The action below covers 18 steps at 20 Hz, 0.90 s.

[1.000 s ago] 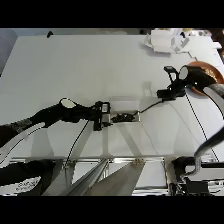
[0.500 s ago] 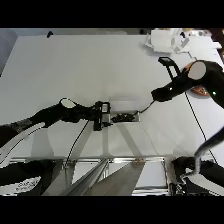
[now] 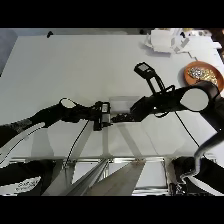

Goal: Fold the box and place the chain.

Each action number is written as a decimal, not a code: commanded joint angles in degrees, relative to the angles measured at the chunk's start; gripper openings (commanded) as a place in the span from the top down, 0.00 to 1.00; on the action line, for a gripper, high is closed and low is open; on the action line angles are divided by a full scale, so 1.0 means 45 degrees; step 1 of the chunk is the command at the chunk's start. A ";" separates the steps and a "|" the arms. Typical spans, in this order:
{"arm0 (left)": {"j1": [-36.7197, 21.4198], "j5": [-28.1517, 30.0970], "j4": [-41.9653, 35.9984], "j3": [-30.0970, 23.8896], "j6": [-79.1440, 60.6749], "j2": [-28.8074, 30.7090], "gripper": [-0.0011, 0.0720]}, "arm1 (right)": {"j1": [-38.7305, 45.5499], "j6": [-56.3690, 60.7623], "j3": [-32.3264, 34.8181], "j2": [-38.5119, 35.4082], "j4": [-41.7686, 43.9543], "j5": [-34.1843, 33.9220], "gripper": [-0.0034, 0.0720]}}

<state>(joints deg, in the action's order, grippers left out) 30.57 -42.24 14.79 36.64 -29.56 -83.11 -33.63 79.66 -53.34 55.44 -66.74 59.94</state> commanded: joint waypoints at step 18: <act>0.0000 -0.0005 0.0005 0.0005 0.0000 0.0010 0.83 | -0.1428 0.2361 0.0729 0.2200 -0.1885 -0.2875 0.78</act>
<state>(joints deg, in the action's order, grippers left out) 30.57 -42.24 14.79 36.64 -29.56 -83.11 -40.82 87.99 -50.22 62.63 -73.80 47.20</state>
